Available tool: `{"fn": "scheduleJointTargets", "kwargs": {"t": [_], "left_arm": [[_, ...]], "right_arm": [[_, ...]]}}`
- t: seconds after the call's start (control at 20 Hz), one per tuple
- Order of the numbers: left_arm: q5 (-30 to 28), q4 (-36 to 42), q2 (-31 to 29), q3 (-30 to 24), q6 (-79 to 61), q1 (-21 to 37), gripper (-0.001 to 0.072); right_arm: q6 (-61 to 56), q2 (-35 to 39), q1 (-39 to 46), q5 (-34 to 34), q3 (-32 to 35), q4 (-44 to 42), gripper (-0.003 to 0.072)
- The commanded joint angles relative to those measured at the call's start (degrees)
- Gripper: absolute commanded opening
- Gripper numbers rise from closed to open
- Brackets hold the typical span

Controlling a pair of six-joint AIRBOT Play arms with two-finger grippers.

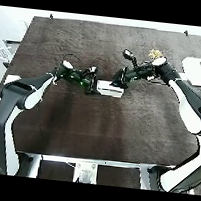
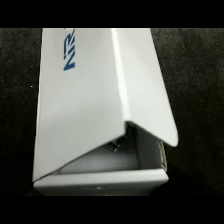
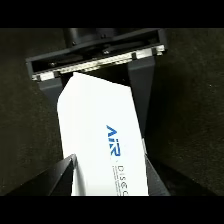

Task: Fold the box and place the chain.

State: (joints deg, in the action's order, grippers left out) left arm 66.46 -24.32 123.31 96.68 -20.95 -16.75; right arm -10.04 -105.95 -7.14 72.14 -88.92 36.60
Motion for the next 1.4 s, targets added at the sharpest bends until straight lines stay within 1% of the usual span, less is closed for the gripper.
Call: {"fn": "scheduleJointTargets", "kwargs": {"t": [0.0, 0.5, 1.0, 1.1, 1.35], "left_arm": [[0.02, -0.04, 0.00, 0.00, -0.09, 0.04, 0.0457], [0.04, -0.04, 0.00, 0.00, -0.09, 0.04, 0.0457], [0.02, -0.07, 0.00, 0.00, -0.09, 0.04, 0.0458], [0.02, -0.07, 0.00, 0.00, -0.09, 0.04, 0.0458], [0.02, -0.04, 0.00, 0.00, -0.09, 0.04, 0.0458]], "right_arm": [[0.02, -0.02, -0.20, -1.46, -0.07, 1.33, 0.0516], [0.00, 0.20, -1.92, -2.05, -0.02, 1.55, 0.0515], [0.39, 0.24, -3.04, -2.27, 4.81, 1.57, 0.0515], [2.71, 0.24, -3.04, -2.29, 5.90, 1.51, 0.0515], [3.04, 0.24, -3.04, -2.27, 6.38, 1.53, 0.0516]]}}
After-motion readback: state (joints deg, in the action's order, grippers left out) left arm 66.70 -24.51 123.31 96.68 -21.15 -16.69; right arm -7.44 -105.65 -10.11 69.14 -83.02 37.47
